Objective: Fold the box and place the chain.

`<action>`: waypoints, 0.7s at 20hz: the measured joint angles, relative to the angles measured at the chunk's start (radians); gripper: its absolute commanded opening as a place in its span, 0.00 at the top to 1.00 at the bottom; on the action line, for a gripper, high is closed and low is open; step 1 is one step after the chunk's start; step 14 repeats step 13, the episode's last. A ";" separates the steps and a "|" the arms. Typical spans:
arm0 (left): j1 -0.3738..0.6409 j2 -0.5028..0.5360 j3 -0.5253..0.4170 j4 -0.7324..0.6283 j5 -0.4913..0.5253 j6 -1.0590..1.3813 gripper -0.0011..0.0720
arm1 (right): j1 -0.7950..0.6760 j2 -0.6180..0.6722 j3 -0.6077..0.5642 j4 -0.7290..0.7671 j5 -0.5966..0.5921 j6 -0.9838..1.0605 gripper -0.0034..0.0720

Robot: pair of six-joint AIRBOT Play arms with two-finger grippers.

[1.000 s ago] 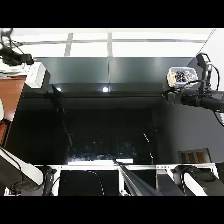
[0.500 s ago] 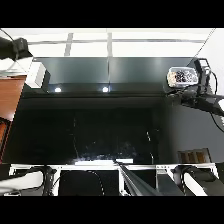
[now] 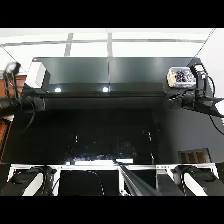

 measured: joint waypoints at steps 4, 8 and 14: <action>-0.003 0.038 -0.083 0.001 0.040 0.008 0.95 | 0.000 0.000 -0.001 -0.003 0.000 0.000 0.94; -0.004 0.048 -0.106 0.003 0.053 0.010 0.95 | 0.000 0.000 -0.001 -0.005 0.000 0.000 0.94; -0.004 0.051 -0.113 0.003 0.055 0.012 0.95 | 0.000 0.000 -0.001 -0.005 0.000 0.000 0.94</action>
